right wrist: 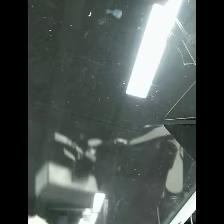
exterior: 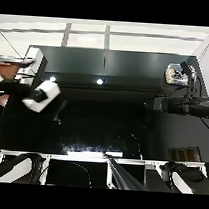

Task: Fold the box and place the chain.

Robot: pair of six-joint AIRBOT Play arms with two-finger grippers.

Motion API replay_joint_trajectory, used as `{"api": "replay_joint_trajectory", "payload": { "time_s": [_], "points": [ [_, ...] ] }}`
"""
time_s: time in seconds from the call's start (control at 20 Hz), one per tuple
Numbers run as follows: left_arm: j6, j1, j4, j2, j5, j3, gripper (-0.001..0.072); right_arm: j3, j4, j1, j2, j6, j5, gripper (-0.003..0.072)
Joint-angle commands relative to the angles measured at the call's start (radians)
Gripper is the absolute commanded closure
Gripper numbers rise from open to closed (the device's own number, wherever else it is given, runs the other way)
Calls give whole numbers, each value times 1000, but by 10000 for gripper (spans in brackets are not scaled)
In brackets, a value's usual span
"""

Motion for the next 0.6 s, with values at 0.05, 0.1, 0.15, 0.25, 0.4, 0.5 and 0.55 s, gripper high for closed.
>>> {"api": "replay_joint_trajectory", "payload": {
  "time_s": [0.05, 0.1, 0.15, 0.25, 0.4, 0.5, 0.55],
  "points": [
    [-53, 274, 49, 27, -35, -3, 376, 0, 0, 0, 1, 0, -18, 644],
    [-53, 282, 76, 27, -37, -3, 376, 0, 0, 0, 1, 0, -18, 644],
    [-46, 280, 99, 27, -52, -3, 376, 0, 0, 0, 1, 0, -19, 644],
    [-27, 258, 179, 27, -86, -3, 376, 0, 0, 0, 1, 0, -21, 644],
    [-85, 257, 274, 26, -69, -3, 376, 0, 0, 0, 0, 0, -35, 644],
    [-131, 257, 362, 25, -56, -2, 376, 0, -8, 0, 0, 0, -34, 644],
    [-130, 257, 382, 25, -42, -2, 376, 0, -18, 0, 0, 0, -35, 644]
  ]
}}
